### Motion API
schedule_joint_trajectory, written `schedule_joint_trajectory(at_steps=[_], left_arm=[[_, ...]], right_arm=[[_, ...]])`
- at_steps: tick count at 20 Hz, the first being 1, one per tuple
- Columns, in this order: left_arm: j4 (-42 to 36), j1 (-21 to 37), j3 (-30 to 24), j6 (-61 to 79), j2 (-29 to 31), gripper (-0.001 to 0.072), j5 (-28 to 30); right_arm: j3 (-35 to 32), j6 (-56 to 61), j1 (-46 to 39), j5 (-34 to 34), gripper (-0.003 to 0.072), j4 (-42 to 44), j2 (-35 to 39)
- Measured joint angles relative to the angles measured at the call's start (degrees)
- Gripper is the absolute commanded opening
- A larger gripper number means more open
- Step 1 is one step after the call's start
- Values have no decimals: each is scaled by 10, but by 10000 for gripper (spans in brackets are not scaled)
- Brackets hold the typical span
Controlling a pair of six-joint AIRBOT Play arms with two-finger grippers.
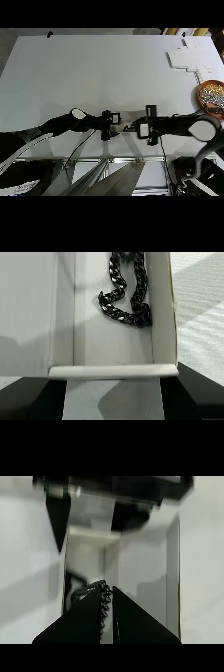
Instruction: Fold the box and place the chain.
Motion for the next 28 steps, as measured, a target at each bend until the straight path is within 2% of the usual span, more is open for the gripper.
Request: schedule_joint_trajectory(at_steps=[4, 5, 7, 11, 14, 19, 20, 24, 28], left_arm=[[0, 0, 0, 0, 0, 333, 0], [0, 0, 0, 0, 0, 333, 0], [0, 0, 0, 0, 0, 333, 0], [0, 0, 0, 0, 0, 333, 0], [0, 0, 0, 0, 0, 333, 0], [0, 0, 0, 0, 0, 333, 0], [0, 0, 0, 0, 0, 333, 0], [0, 0, 0, 0, 0, 333, 0], [0, 0, 0, 0, 0, 333, 0]], right_arm=[[0, 28, 75, -99, 16, 12, -46], [0, 31, 83, -111, 19, 13, -59], [0, 37, 93, -129, 124, 12, -79], [2, 42, 83, -136, 130, 12, -80], [7, 42, 42, -97, 130, 3, -37], [10, 42, -106, 42, 140, -66, 16], [9, 42, -140, 64, 187, -78, 14], [-5, 23, -249, 123, 190, -108, -25], [-29, -33, -282, 136, 195, -114, -77]])
